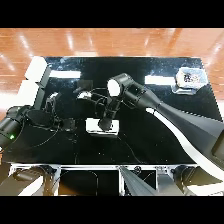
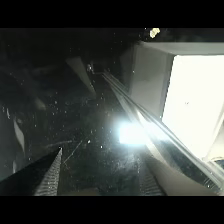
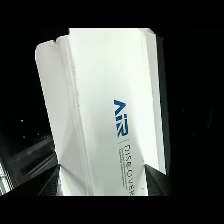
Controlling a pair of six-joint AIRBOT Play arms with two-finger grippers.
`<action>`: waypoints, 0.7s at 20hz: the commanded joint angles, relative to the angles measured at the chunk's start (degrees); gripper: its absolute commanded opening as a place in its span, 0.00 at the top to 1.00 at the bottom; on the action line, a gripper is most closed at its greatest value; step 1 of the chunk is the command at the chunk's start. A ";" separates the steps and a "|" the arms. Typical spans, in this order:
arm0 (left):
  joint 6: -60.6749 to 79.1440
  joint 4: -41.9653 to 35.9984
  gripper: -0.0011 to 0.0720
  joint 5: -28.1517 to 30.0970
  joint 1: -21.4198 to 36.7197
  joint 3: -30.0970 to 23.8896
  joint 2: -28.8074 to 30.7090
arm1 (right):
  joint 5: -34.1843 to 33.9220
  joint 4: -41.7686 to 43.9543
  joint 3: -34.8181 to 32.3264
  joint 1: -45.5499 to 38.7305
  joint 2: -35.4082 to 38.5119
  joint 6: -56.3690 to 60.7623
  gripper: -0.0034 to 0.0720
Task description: Fold the box and place the chain.
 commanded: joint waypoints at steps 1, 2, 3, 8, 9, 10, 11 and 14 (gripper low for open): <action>0.00 0.44 0.21 -0.72 0.07 -0.02 0.02 | -1.09 -3.15 0.00 1.31 -0.02 1.68 0.25; 0.02 0.44 0.21 -0.81 0.07 -0.02 0.02 | -1.09 -3.17 0.00 1.60 -0.02 1.66 0.30; 0.00 0.44 0.21 -0.81 0.07 -0.02 0.02 | -1.09 -3.17 0.00 1.95 -0.02 1.73 0.30; 0.00 0.42 0.21 -0.90 0.04 -0.02 0.02 | -1.46 -5.14 0.00 3.82 -0.02 2.10 0.31; 0.00 0.42 0.21 -0.90 0.04 -0.02 0.02 | -1.86 -7.15 0.00 4.07 -0.02 2.73 0.31; 0.00 0.42 0.21 -0.87 0.04 -0.02 0.02 | -1.92 -9.03 0.02 4.26 -0.02 2.78 0.31; 0.00 0.42 0.21 -0.90 0.04 -0.02 0.02 | -1.92 -9.90 0.00 4.26 -0.02 2.75 0.31; 0.00 0.42 0.21 -1.09 0.04 -0.02 0.02 | -0.83 -10.40 0.02 4.26 -0.02 2.71 0.30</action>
